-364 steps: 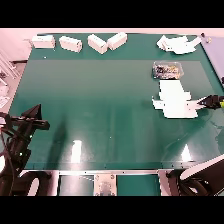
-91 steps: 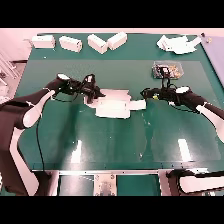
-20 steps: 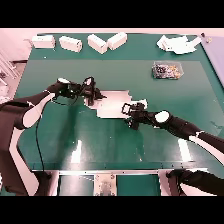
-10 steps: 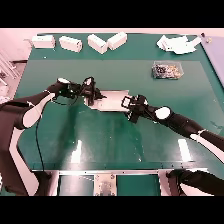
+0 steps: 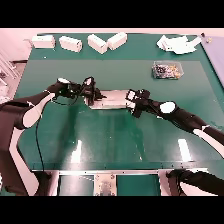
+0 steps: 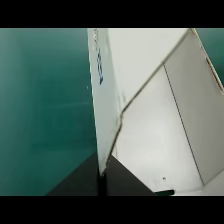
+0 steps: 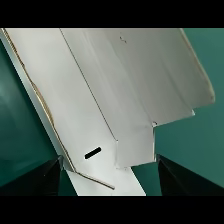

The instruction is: Fold the box and place the chain.

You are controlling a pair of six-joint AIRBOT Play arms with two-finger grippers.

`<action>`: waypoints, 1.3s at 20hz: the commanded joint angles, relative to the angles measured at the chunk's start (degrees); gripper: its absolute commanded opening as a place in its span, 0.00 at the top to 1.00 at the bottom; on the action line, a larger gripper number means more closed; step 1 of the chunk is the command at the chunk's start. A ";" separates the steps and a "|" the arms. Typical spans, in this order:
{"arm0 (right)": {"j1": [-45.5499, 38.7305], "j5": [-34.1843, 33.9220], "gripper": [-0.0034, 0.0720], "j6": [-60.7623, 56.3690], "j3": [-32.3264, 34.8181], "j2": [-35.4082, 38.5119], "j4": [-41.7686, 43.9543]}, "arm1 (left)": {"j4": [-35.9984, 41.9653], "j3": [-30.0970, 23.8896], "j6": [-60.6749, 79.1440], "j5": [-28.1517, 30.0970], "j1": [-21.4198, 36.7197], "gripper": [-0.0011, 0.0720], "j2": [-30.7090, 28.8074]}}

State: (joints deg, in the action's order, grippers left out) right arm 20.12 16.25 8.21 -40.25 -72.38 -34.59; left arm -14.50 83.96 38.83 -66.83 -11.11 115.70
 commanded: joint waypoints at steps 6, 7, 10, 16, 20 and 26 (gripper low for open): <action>-5.07 16.61 0.03 3.23 -9.97 -8.09 0.26 | -0.11 0.07 0.02 -0.07 -0.02 0.96 0.02; -5.84 18.25 0.03 4.44 -10.75 -8.85 0.26 | -0.13 0.07 0.00 -0.07 -0.02 0.96 0.02; -8.00 20.35 0.03 6.71 -11.93 -9.35 0.28 | -0.50 0.07 0.00 -0.07 -0.02 0.96 0.02; -11.08 25.68 0.03 12.90 -12.85 -10.43 1.55 | -0.50 0.07 0.00 -0.09 -0.02 0.96 0.02; -11.43 26.77 0.03 17.11 -14.84 -13.00 3.08 | -0.50 0.07 0.00 -0.13 -0.02 0.96 0.02; -11.43 31.76 0.03 18.49 -19.32 -16.98 4.11 | -0.52 0.07 0.00 -0.11 -0.02 0.96 0.02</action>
State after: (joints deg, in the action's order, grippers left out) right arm 8.75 45.36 25.36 -57.76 -87.77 -31.00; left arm -14.96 83.99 38.79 -66.96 -11.09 115.68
